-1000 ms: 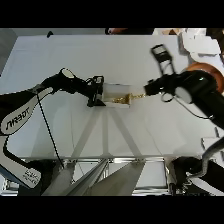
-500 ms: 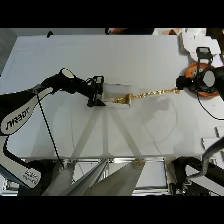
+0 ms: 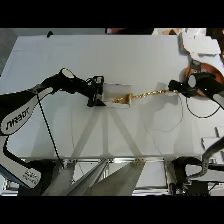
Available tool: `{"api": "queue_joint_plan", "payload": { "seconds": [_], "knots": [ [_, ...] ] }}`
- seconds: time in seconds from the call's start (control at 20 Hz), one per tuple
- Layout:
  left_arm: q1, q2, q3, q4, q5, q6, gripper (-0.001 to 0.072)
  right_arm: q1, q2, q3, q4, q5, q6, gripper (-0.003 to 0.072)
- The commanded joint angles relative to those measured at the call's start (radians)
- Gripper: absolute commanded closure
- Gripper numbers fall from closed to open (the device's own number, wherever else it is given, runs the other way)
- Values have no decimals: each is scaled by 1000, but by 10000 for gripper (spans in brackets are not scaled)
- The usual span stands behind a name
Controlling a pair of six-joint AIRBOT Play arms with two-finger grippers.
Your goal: Fold the box and place the chain.
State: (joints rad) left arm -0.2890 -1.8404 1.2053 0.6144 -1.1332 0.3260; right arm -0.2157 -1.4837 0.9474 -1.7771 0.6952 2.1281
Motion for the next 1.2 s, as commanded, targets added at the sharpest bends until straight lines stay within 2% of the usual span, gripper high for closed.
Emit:
{"api": "queue_joint_plan", "payload": {
  "seconds": [0.0,0.1,0.15,0.25,0.35,0.5,0.7,0.9,1.15],
  "knots": [
    [0,0,0,0,0,0,451,5,-61,-1,2,-71,121,157],
    [0,0,0,0,0,0,451,5,-62,-1,1,-93,123,354],
    [0,0,0,0,0,0,451,5,-62,-1,-4,-92,123,499],
    [0,0,0,0,0,0,451,5,-62,-1,-10,-75,115,681],
    [0,0,0,0,0,0,451,11,-52,-1,-36,-42,113,679],
    [0,0,0,0,0,0,451,51,-12,-1,-116,23,3,681],
    [0,0,0,0,0,0,451,132,80,-1,-128,100,-97,681],
    [0,0,0,0,0,0,451,253,171,-1,-118,166,-188,681],
    [0,0,0,0,0,0,451,470,203,-1,-99,207,-226,682]
  ]
}}
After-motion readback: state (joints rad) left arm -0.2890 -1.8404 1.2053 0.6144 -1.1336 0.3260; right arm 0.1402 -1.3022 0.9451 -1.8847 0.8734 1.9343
